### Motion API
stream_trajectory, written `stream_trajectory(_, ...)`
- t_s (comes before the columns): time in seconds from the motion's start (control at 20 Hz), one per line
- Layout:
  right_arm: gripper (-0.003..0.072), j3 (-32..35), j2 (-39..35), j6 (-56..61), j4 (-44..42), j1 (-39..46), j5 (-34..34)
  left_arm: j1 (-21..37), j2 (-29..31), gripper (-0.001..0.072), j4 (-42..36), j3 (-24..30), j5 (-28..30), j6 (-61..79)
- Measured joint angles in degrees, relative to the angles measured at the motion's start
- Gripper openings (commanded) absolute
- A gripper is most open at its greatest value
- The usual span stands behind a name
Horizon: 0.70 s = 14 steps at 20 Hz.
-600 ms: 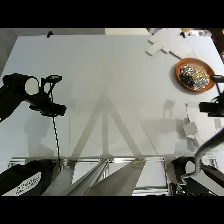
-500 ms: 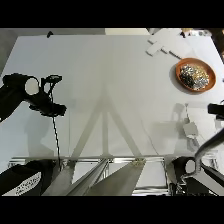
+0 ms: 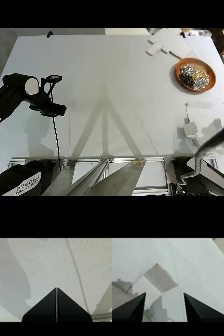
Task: Fold the box and place the chain.
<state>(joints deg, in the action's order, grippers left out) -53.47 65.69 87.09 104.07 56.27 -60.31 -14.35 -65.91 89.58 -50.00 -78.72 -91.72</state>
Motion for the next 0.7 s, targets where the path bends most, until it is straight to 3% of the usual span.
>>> stream_trajectory(0.25, 0.0557, -9.3, 9.5, -10.6, -4.6, 5.4, -2.8, 0.0, 0.0, 0.0011, 0.0, 0.0, 0.0, 0.0)
stream_trajectory(0.4, 0.0543, -15.6, 15.5, -17.8, -7.8, 6.1, -8.7, 0.0, 0.0, 0.0011, 0.0, 0.0, 0.0, 0.0)
stream_trajectory(0.6, 0.0518, -19.2, 22.4, -26.1, -9.3, 6.5, -16.6, 0.0, 0.0, 0.0011, 0.0, 0.0, 0.0, 0.0)
stream_trajectory(0.7, 0.044, -19.8, 24.9, -28.2, -9.1, 6.6, -18.8, 0.0, 0.0, 0.0011, 0.0, 0.0, 0.0, 0.0)
